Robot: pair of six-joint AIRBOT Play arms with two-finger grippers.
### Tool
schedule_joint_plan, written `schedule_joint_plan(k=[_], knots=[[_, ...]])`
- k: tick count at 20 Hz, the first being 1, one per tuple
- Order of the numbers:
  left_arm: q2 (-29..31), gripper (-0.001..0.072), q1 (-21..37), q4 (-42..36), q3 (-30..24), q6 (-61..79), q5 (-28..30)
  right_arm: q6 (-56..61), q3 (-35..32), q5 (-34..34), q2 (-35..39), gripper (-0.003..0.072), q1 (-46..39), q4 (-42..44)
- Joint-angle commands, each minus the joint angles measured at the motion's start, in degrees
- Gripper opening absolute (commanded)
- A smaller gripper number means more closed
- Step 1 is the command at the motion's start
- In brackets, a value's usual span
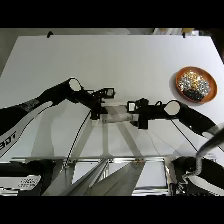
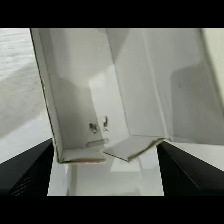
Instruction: Fold the box and place the chain.
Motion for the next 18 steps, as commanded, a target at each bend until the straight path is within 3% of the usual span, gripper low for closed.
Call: schedule_joint_plan(k=[1,5,16,18], knots=[[0.0,0.001,0.0,0.04,0.02,0.0,0.04,-5.09,0.02,0.94,-2.97,0.0692,-0.2,5.05],[0.0,0.001,0.0,0.04,0.02,0.0,0.04,-7.96,0.02,1.03,-5.16,0.0644,0.04,7.15],[0.0,0.001,0.0,0.04,0.02,0.0,0.04,-9.38,0.0,2.23,-6.19,0.0641,1.03,6.93],[0.0,0.001,0.0,0.07,0.02,0.0,0.04,-9.33,0.0,2.23,-6.19,0.0578,1.03,7.15]])
